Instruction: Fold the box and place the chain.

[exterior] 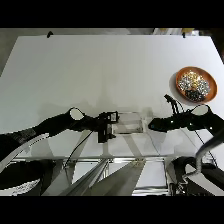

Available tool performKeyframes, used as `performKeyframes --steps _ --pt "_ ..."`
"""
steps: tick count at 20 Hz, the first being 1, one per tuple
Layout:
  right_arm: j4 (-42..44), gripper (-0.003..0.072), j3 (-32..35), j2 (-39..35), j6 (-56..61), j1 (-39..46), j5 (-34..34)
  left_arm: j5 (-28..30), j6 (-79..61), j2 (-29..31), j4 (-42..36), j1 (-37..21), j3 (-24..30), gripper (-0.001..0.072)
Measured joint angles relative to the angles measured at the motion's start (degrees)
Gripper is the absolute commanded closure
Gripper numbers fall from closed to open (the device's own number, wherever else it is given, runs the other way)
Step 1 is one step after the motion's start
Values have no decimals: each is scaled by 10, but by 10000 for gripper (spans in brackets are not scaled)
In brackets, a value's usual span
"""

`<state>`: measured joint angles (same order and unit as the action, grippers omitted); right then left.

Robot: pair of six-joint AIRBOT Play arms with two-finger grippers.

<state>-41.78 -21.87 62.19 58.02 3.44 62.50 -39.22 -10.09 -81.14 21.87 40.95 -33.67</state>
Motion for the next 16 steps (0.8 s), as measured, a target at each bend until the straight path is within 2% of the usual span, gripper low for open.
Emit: performKeyframes --steps 5,9,11,16 --pt "53 370 0 -44 -22 -4 30 0 0 0 0 0 0 505" --pt "63 369 0 -60 -25 -19 33 0 0 0 0 0 0 505" --pt "60 345 0 -63 -21 -46 17 0 0 0 0 0 0 505" --pt "-6 347 -21 -65 70 -146 -50 0 0 0 0 0 0 505"
